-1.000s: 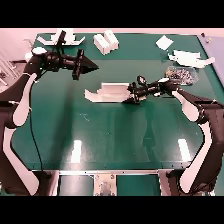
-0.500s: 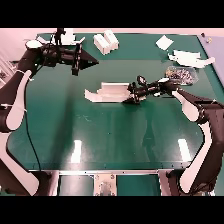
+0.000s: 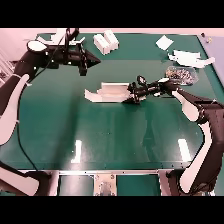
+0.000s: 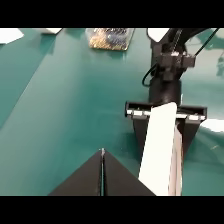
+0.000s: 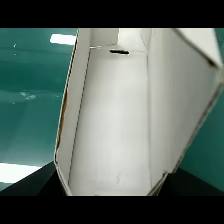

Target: Fold the box and place the chain.

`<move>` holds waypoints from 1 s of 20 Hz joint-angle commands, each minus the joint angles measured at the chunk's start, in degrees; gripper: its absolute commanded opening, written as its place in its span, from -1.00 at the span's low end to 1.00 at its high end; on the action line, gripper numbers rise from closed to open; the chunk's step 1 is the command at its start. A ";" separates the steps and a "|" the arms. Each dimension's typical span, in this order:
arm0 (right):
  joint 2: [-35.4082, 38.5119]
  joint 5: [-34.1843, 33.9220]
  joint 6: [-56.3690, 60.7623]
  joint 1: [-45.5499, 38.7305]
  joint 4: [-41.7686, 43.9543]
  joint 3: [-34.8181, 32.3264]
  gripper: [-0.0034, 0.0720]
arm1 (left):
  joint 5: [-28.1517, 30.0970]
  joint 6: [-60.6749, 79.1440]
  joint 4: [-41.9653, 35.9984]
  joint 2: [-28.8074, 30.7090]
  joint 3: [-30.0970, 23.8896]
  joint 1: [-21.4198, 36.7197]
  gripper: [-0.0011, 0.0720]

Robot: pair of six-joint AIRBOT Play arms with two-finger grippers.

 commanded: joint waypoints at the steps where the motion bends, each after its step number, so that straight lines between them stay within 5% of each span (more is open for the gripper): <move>1: -0.02 0.02 0.00 -0.02 0.00 0.00 0.53 | 6.71 6.95 -0.85 4.46 -10.56 -1.44 -0.94; 5: -0.02 0.02 0.00 -0.02 0.00 0.00 0.53 | 2.64 17.11 -7.96 6.91 -21.73 -1.55 -0.94; 10: -0.02 0.02 0.00 -0.02 0.00 0.00 0.53 | -3.52 20.41 -8.74 6.93 -28.06 -1.55 -0.93; 15: -0.02 0.02 0.00 -0.02 0.00 0.00 0.53 | -0.96 23.41 -8.90 6.62 -30.60 -1.68 -0.92; 20: -0.02 0.02 0.00 -0.02 0.00 0.00 0.53 | 5.42 31.08 -19.89 2.27 -30.23 -1.79 -0.92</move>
